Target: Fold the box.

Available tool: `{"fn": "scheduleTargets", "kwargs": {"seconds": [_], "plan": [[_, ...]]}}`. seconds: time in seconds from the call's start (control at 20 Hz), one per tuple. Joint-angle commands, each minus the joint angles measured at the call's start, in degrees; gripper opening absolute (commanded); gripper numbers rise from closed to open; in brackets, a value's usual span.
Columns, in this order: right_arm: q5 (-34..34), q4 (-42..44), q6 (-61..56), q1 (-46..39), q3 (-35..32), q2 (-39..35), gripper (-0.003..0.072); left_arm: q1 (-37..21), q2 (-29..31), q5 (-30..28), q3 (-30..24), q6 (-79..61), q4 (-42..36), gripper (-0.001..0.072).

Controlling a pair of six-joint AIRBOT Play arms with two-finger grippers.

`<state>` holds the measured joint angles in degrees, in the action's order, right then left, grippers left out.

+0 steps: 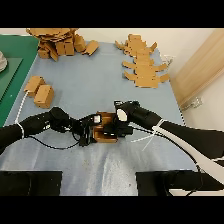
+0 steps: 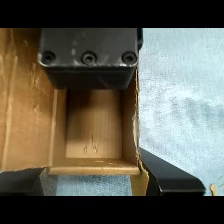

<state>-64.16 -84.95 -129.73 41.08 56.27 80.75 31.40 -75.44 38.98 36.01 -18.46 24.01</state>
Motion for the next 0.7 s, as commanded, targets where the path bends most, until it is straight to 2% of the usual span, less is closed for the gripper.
{"fn": "scheduleTargets", "kwargs": {"seconds": [0.0, 0.05, 0.2, 0.25, 0.35, 0.65], "plan": [[-2.93, -4.26, -3.26, 0.33, 0.57, 1.03, 0.0070, 0.04, -0.04, 0.00, 0.02, -0.11, 0.02, 0.0334], [-2.89, -4.35, -3.26, 0.35, 0.57, 1.03, 0.0004, 0.04, -0.04, 0.00, 0.02, -0.11, 0.02, 0.0334], [-2.84, -4.20, -3.30, 0.37, 0.57, 1.07, 0.0004, 0.04, -0.04, 0.00, 0.02, -0.11, 0.00, 0.0335], [-2.86, -4.17, -3.23, 0.35, 0.57, 1.07, 0.0035, 0.04, -0.04, 0.00, 0.02, -0.11, 0.02, 0.0335], [-2.82, -3.39, -3.28, 0.35, 0.57, 0.70, 0.0506, 0.04, -0.04, 0.00, 0.02, -0.11, 0.02, 0.0335], [-3.32, -1.81, -3.19, 0.33, 0.57, -6.60, 0.0513, 0.04, -0.04, 0.00, 0.04, -0.11, 0.02, 0.0335]]}}
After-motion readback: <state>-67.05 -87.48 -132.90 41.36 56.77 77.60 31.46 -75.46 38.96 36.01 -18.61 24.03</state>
